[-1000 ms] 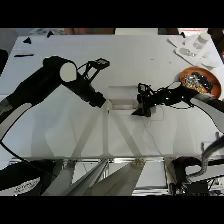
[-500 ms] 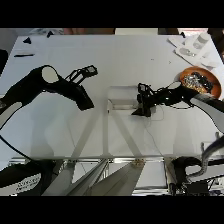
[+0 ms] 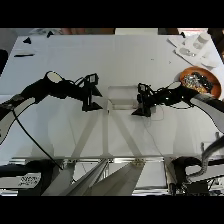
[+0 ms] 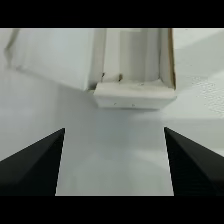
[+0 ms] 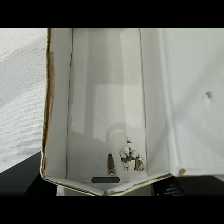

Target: Fold the box and place the chain.

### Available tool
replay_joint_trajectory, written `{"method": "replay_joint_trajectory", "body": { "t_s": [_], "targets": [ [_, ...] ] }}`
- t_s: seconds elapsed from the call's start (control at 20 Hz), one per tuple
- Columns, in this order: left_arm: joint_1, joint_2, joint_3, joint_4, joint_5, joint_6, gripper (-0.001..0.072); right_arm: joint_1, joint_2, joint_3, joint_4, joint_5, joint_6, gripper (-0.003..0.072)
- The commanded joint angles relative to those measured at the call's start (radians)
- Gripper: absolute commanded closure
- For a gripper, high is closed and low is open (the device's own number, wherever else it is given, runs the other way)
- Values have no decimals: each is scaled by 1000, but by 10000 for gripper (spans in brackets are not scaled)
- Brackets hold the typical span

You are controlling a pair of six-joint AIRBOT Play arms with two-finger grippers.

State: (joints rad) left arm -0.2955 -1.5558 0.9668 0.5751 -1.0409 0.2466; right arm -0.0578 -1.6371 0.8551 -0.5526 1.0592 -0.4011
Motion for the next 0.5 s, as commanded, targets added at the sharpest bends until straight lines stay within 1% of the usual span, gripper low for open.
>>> {"method": "replay_joint_trajectory", "body": {
  "t_s": [0.0,0.15,0.3,0.45],
  "targets": [
    [-20,-47,-1,-51,5,206,9,0,0,0,0,0,0,170],
    [-17,-69,-3,-101,2,206,8,0,0,0,0,0,0,170],
    [-19,-80,-3,-162,-26,212,8,0,0,0,0,0,0,170],
    [-20,-81,-3,-163,-49,248,8,0,0,0,0,0,0,170]
  ]
}}
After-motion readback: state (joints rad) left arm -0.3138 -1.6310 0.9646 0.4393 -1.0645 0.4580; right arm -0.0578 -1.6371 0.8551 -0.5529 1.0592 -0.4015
